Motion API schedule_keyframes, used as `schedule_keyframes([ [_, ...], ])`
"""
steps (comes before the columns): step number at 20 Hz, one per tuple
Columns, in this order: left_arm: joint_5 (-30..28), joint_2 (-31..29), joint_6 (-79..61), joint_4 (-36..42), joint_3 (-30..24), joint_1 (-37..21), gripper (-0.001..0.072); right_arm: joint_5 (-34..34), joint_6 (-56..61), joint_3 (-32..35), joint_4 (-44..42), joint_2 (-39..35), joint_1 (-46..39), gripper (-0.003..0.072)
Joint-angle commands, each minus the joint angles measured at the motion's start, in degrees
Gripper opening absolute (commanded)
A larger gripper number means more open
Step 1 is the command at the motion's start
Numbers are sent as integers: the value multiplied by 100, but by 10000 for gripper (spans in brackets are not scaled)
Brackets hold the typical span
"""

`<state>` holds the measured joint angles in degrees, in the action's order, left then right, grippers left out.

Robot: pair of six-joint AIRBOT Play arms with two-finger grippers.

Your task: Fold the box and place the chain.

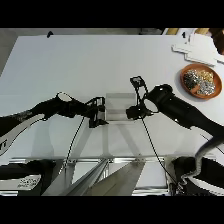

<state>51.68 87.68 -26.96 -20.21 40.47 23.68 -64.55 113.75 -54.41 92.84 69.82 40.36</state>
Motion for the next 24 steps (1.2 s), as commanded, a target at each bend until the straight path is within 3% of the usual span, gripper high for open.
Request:
schedule_keyframes([
  [1,2,0,2,0,4,-2,151,-173,-1117,-146,-61,-553,-234,345],
  [4,0,0,2,0,4,-2,151,-341,-1840,-1040,-205,-581,-1333,333],
  [6,0,0,2,0,4,-2,151,-11,-2358,-1602,-129,-575,-2157,173],
  [11,0,0,2,0,4,-2,151,439,-2688,-2546,-133,323,-4151,175],
  [17,0,0,0,0,4,-2,151,903,-2726,-2629,-136,1775,-5517,176],
  [24,0,0,2,0,4,-2,151,979,-2702,-2629,-162,2706,-5781,174],
])
